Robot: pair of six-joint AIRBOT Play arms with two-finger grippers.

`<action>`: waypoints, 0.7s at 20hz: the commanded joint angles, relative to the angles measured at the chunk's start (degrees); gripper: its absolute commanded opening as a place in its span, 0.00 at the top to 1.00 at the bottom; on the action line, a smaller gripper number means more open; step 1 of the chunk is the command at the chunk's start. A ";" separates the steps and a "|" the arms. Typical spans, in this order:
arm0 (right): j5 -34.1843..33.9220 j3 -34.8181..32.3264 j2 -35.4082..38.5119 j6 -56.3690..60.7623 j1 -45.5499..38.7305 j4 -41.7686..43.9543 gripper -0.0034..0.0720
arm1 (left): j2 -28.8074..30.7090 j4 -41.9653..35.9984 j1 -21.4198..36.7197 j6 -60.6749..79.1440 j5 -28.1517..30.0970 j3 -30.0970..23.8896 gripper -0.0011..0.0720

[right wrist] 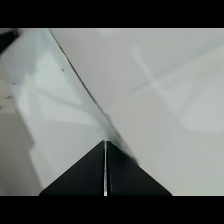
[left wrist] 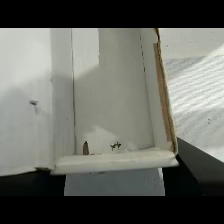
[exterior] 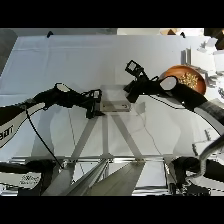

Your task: Fold the box and place the chain.

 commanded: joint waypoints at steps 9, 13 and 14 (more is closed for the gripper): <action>4.83 0.07 4.11 0.83 0.07 -4.26 0.94 | 0.00 0.02 0.02 0.09 -0.02 -0.02 0.70; 15.10 0.07 13.29 5.92 0.07 -19.58 0.95 | 0.00 0.02 0.02 0.07 -0.02 -0.02 0.70; 17.27 0.07 15.02 8.20 0.07 -23.74 0.95 | -0.02 0.02 0.02 0.07 -0.02 -0.02 0.70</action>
